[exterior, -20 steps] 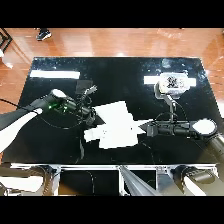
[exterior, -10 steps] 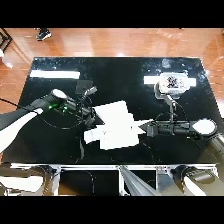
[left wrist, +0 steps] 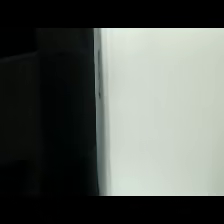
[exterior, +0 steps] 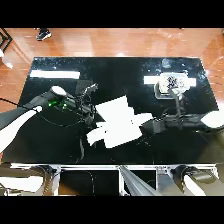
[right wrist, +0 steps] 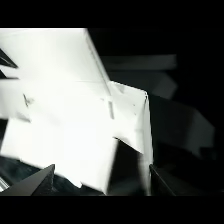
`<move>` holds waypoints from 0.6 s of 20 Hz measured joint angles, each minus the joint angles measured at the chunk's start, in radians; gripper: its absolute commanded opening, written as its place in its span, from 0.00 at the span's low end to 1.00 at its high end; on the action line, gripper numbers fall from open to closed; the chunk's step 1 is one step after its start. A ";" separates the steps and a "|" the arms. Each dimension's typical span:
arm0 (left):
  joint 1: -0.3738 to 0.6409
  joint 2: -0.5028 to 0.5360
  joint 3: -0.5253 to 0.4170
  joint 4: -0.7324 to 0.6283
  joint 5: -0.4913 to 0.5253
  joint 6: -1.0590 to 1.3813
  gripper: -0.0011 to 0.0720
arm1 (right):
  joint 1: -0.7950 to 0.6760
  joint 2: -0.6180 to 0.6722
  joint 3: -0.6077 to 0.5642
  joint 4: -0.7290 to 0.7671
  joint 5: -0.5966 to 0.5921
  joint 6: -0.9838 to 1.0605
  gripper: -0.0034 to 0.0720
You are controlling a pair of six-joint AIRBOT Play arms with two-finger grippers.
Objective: Fold the box and place the chain.
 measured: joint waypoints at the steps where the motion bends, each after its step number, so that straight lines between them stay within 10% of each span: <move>1: -0.008 0.010 0.006 0.025 0.011 0.006 0.04 | -0.032 0.003 0.053 -0.037 0.055 0.006 0.98; 7: -0.122 0.137 0.020 0.248 0.153 0.023 0.04 | -0.097 0.018 0.256 -0.143 0.266 -0.007 0.98; 12: -0.216 0.252 -0.048 0.341 0.322 0.031 0.04 | -0.089 0.019 0.287 -0.084 0.196 -0.015 0.98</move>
